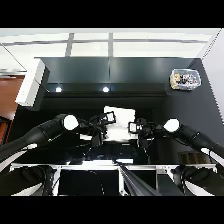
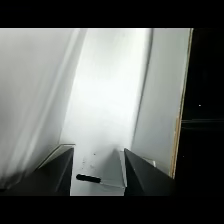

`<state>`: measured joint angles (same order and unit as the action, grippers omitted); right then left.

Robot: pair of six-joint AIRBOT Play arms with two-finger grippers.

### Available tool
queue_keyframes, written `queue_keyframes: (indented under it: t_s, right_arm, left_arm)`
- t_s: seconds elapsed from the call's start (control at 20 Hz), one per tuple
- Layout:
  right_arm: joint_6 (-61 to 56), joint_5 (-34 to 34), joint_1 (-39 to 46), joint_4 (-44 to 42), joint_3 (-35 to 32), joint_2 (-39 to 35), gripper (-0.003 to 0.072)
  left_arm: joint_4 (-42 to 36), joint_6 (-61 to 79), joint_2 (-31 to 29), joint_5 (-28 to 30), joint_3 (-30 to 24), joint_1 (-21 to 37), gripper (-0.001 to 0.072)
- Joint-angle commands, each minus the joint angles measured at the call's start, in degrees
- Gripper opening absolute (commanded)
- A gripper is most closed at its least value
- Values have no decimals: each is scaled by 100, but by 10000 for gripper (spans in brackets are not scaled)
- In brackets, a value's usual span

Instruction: Fold the box and place the chain.

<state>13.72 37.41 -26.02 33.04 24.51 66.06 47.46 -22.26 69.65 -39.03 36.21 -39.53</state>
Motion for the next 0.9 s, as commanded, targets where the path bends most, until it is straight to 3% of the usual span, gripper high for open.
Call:
queue_keyframes:
  t_s: [0.0,0.05,0.1,0.15,0.35,0.55,0.7,0.85]
  right_arm:
    - [0,7,-7,0,-2,4,276]
    - [0,7,-7,0,-2,4,276]
    - [0,7,-7,0,-2,4,276]
    - [0,7,-7,0,-2,4,277]
    - [0,7,-7,0,-2,4,276]
    - [0,7,-7,0,-2,4,277]
    - [0,7,-7,0,-2,4,276]
    - [0,7,-7,0,-2,4,276]
  left_arm:
    - [26,2,2,-107,2,0,234]
    - [22,2,2,-177,2,0,146]
    - [35,2,-4,-295,2,2,145]
    - [225,-4,-44,-455,20,15,28]
    - [1847,-1648,-717,-1014,72,378,31]
    - [3034,-3915,-1486,-1729,61,1580,32]
    - [2909,-5755,-1462,-2146,-59,2806,32]
    - [2039,-6393,-1287,-2146,-492,3799,33]
